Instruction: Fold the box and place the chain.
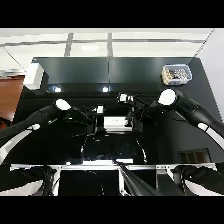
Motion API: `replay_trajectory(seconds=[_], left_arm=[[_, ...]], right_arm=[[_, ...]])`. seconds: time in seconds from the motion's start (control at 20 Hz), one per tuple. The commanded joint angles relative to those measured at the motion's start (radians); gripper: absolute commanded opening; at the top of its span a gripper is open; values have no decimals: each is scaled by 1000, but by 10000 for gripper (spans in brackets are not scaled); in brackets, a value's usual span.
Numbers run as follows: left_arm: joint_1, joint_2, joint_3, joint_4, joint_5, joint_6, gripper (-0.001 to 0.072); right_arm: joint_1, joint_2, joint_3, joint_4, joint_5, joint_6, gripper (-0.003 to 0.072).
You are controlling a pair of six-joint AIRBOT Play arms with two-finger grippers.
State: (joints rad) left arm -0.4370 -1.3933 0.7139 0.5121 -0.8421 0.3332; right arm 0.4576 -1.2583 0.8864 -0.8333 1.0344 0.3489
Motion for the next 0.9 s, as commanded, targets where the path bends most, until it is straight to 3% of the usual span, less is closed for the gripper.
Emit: replay_trajectory(seconds=[0.0, 0.25, 0.5, 0.55, 0.6, 0.65, 0.7, 0.85], left_arm=[[-1, -1, 1, 0, -1, -2, 466], [-1, -1, 1, 0, -1, -1, 465], [-1, -1, 1, 0, -1, -2, 465], [-1, -1, 1, 0, -1, -2, 466], [-1, -1, 1, 0, -1, -2, 466], [-1, -1, 1, 0, -1, -2, 466], [-1, -1, 1, 0, -1, -2, 466], [-1, -1, 1, 0, -1, -2, 466]], right_arm=[[0, 0, -2, 2, 8, -1, 338], [0, -2, -42, 2, 5, 1, 337], [-21, 32, -37, 14, 83, 218, 335], [-39, 52, -27, 24, 113, 335, 311], [-58, 66, -26, 55, 143, 435, 200], [-79, 68, -29, 105, 189, 527, 39], [-92, 67, -47, 176, 194, 552, 3], [-93, 50, -113, 398, 29, 545, 2]])
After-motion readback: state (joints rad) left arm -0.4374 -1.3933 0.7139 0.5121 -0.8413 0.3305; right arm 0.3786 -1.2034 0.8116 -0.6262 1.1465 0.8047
